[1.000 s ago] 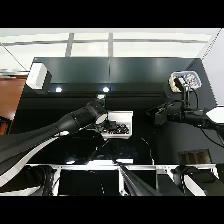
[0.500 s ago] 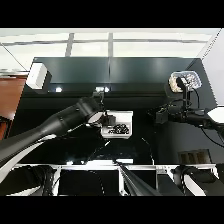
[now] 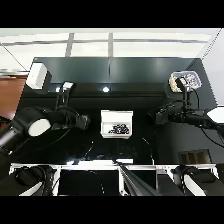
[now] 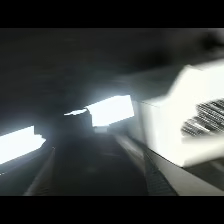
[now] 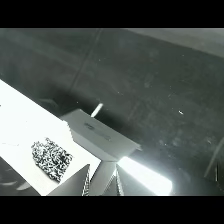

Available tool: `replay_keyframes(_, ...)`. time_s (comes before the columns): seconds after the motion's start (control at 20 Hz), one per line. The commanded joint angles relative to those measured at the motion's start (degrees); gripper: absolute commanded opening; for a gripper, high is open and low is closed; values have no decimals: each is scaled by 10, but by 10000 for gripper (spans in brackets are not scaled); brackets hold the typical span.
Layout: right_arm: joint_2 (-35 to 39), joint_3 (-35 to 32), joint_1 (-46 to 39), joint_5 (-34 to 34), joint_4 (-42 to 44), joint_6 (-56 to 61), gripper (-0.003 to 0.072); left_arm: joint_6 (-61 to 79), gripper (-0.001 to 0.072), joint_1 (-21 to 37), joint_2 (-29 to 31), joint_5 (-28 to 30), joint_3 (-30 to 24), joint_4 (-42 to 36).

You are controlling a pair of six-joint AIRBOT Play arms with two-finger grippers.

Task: Fold the box and place the chain.

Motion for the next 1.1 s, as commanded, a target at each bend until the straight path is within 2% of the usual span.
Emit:
replay_keyframes(0.0,0,0,0,1,-5,0,195,511,647,86,44,40,-107,-320)
replay_keyframes(0.05,0,0,0,1,-5,0,195,593,715,83,36,40,-122,-320)
replay_keyframes(0.2,0,0,0,2,-5,0,195,853,715,68,6,46,-143,-314)
replay_keyframes(0.25,0,0,0,3,-5,0,195,900,710,71,-14,46,-141,-328)
replay_keyframes(0.5,0,0,1,4,-5,15,195,1029,710,90,-155,35,-109,-394)
replay_keyframes(0.65,0,0,3,4,-5,28,194,1101,710,127,-223,24,-81,-480)
replay_keyframes(1.05,0,0,4,5,-3,30,195,1166,710,161,-272,11,-39,-503)
